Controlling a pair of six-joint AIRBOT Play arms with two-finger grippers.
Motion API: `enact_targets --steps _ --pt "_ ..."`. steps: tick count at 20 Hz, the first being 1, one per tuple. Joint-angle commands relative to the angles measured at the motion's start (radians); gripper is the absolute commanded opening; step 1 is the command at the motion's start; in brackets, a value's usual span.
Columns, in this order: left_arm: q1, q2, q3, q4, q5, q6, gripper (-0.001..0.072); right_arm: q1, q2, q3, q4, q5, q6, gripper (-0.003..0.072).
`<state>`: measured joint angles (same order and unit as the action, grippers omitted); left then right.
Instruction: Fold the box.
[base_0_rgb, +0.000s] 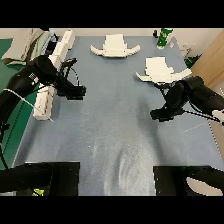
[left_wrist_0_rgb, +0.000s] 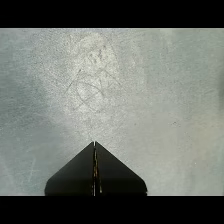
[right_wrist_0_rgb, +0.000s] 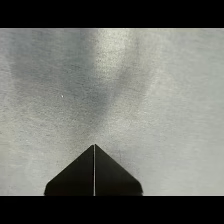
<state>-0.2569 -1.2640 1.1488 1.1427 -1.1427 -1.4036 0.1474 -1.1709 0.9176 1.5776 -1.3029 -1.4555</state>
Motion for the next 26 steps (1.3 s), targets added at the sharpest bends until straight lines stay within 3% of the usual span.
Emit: enact_targets --steps 1,18,22,23,24,25,26 --pt "0.001 0.000 0.001 0.000 0.000 0.000 0.0013 0.000 0.000 0.001 0.001 0.000 0.000 0.0009" --pt "0.001 0.000 0.001 0.000 0.000 0.000 0.0012 0.000 0.000 0.001 0.010 0.003 0.000 0.0009" --pt "0.001 0.000 0.001 0.000 0.000 0.000 0.0013 0.000 -0.006 0.003 0.098 0.119 0.095 0.0007" --pt "0.001 0.000 0.001 0.000 0.000 0.000 0.0013 -0.005 -0.019 0.025 0.071 0.117 0.098 0.0039" --pt "0.001 0.000 0.001 0.000 0.000 0.000 0.0012 -0.018 -0.050 0.076 0.010 0.086 0.099 0.0214" --pt "0.001 0.000 0.001 0.000 0.000 0.000 0.0012 -0.042 -0.090 0.145 -0.071 0.052 0.110 0.0278" --pt "0.001 0.000 0.001 0.000 0.000 0.000 0.0012 -0.081 -0.145 0.243 -0.165 0.028 0.113 0.0283"
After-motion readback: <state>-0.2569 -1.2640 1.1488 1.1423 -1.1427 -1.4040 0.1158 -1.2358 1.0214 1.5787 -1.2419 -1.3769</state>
